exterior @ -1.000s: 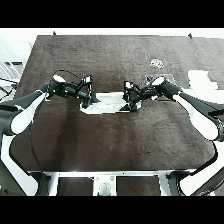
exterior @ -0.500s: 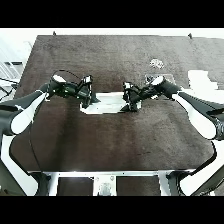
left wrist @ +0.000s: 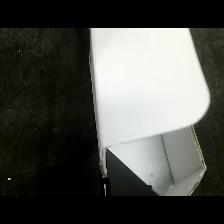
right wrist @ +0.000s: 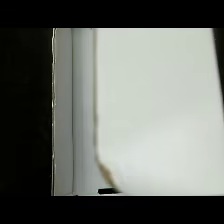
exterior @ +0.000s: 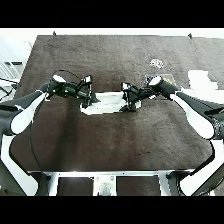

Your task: Fold the box and place the chain.

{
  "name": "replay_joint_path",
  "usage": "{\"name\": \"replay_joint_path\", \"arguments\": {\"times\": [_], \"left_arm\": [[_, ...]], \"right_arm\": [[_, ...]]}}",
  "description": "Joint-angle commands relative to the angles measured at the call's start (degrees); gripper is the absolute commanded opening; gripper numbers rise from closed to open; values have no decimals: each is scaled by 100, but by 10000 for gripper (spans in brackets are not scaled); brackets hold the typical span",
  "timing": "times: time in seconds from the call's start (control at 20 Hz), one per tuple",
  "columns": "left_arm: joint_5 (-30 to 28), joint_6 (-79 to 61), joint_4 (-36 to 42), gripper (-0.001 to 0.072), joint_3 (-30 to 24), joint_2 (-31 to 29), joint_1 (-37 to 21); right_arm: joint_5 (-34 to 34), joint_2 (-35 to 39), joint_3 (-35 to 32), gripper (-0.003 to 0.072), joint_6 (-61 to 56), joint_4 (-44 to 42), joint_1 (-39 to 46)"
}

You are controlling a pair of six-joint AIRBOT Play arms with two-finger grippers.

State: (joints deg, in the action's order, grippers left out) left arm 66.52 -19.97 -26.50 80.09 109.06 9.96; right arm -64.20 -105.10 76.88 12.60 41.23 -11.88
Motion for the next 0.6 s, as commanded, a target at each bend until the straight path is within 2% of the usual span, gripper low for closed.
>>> {"name": "replay_joint_path", "arguments": {"times": [0.0,0.35,0.55], "left_arm": [[-2,-2,0,21,0,-4,0],[2,0,0,21,0,-4,0],[0,-2,0,22,0,-4,0]], "right_arm": [[70,-50,50,641,7,39,-17],[-389,-236,308,641,-15,35,98],[-411,-262,308,641,92,35,284]]}}
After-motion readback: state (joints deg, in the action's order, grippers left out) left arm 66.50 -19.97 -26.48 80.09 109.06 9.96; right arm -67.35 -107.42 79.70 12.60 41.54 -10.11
